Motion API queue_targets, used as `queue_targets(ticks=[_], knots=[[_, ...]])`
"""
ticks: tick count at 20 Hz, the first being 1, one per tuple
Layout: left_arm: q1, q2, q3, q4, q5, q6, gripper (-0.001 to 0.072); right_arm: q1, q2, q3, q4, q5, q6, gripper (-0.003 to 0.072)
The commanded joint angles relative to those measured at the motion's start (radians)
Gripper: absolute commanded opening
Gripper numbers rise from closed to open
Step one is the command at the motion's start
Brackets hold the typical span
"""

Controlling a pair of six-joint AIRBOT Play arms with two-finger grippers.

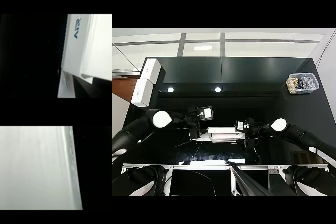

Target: Fold the box and place the chain.

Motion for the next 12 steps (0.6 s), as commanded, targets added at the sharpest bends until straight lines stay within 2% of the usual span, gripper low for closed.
queue_targets(ticks=[1,2,3,5,7,9,12], knots=[[0.001,0.14,0.001,0.117,-0.112,-0.32,0.0525,0.0,-0.001,0.0,0.0,0.0,0.002,0.0532],[0.0,0.154,0.001,0.099,-0.167,-0.444,0.0116,0.0,-0.001,0.0,0.0,0.0,0.002,0.0532],[-0.001,0.149,0.0,0.053,-0.247,-0.502,0.0031,0.0,-0.001,0.0,0.0,0.0,0.002,0.0532],[-0.001,0.127,-0.027,-0.102,-0.344,-0.515,0.0029,0.0,-0.001,0.0,0.0,0.0,0.002,0.0532],[-0.001,0.109,-0.077,-0.313,-0.286,-0.482,0.003,0.0,-0.001,0.0,0.0,0.0,0.002,0.0532],[-0.001,0.09,-0.127,-0.529,-0.138,-0.382,0.003,0.0,-0.001,0.0,0.0,0.0,0.003,0.0532],[-0.002,0.058,-0.165,-0.747,0.171,-0.262,0.003,0.0,-0.001,0.0,0.0,0.0,0.002,0.0532]])
